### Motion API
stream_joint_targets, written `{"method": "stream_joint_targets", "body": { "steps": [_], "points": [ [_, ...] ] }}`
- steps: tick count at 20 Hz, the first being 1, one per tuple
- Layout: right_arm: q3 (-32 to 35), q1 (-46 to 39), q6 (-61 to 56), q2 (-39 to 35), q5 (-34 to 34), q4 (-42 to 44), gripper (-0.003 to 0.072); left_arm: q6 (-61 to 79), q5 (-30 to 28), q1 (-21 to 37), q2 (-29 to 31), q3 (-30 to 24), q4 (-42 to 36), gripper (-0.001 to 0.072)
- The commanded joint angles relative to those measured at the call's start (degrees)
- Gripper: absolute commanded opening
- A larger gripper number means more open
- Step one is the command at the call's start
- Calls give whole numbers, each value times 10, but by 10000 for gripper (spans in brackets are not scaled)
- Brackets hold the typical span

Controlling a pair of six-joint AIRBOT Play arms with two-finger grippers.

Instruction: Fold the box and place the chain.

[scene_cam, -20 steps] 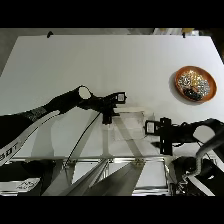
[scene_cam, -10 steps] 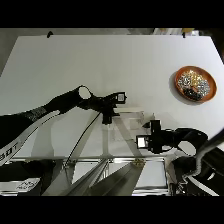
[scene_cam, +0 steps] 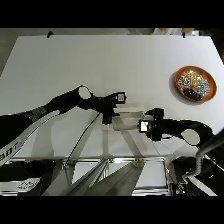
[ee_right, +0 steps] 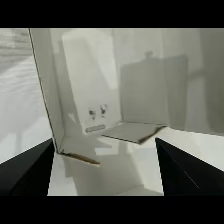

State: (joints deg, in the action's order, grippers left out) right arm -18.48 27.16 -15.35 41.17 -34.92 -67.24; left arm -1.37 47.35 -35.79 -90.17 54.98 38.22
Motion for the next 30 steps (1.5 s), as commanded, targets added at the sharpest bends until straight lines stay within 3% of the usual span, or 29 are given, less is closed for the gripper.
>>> {"method": "stream_joint_targets", "body": {
  "steps": [1, 5, 11, 15, 25, 29, 30],
  "points": [
    [-15, -41, 65, 16, -23, 57, 686, 0, 0, 0, 0, 0, 0, 10],
    [-44, -84, 130, 83, -61, 123, 687, 0, 0, 0, 0, 0, 0, 11],
    [-124, -134, 163, 197, -155, 142, 687, 0, 0, 0, 0, 0, 0, 10],
    [-126, -134, 233, 226, -166, 195, 687, 0, 0, 0, 0, 0, 0, 11],
    [-126, -118, 236, 280, -169, 210, 677, 0, 0, 0, 0, 0, 0, 10],
    [-126, -117, 233, 297, -167, 209, 629, 0, 0, 0, 0, 0, 0, 10],
    [-126, -117, 233, 302, -166, 209, 566, 0, 0, 0, 0, 0, 0, 10]
  ]
}}
